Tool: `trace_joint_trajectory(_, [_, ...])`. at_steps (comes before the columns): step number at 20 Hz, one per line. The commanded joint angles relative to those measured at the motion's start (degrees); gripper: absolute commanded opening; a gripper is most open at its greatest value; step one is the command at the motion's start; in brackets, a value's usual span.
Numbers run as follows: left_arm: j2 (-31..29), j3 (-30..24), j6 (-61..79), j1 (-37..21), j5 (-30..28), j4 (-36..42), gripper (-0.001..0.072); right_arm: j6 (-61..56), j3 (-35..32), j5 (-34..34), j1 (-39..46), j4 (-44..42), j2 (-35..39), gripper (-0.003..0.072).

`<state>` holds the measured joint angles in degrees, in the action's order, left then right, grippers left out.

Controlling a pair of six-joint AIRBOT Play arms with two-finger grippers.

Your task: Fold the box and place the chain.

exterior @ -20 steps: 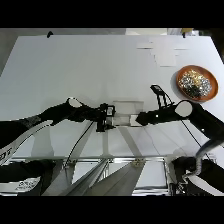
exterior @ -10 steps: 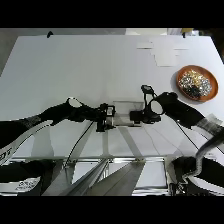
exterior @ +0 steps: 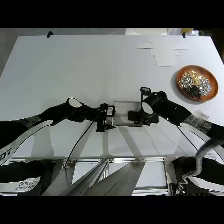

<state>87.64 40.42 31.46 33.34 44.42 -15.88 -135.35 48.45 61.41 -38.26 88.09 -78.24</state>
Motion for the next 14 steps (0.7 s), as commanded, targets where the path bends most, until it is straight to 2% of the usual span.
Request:
trace_joint_trajectory(1, [0.0,0.0,0.0,0.0,0.0,0.0,0.001,-1.7,0.2,0.6,-0.3,0.6,-0.7,0.0127])
trace_joint_trajectory(2, [0.0,0.0,0.0,0.0,0.0,0.0,0.001,-1.1,0.2,0.5,-0.3,0.6,-0.7,0.0027])
trace_joint_trajectory(6, [0.0,0.0,0.0,0.0,0.0,0.0,0.001,-1.1,0.2,0.5,-0.3,0.9,-0.8,0.0016])
trace_joint_trajectory(7, [0.0,0.0,0.0,0.0,0.0,0.0,0.001,-0.7,0.2,0.2,-0.3,0.9,-0.8,0.0021])
trace_joint_trajectory(9, [0.0,0.0,0.0,0.0,0.0,0.0,0.001,-0.6,0.2,-0.5,-0.3,1.0,-0.8,0.0169])
trace_joint_trajectory(11, [0.0,0.0,0.0,0.0,0.0,0.0,0.001,1.0,0.2,-1.0,-0.3,1.0,-0.8,0.0164])
trace_joint_trajectory(13, [0.0,0.0,0.0,0.0,0.0,0.0,0.001,2.2,0.1,-1.0,-0.3,1.0,-0.8,0.0123])
trace_joint_trajectory(14, [0.0,0.0,0.0,0.0,0.0,0.0,0.001,2.1,0.1,-1.0,-0.3,1.1,-0.8,0.0017])
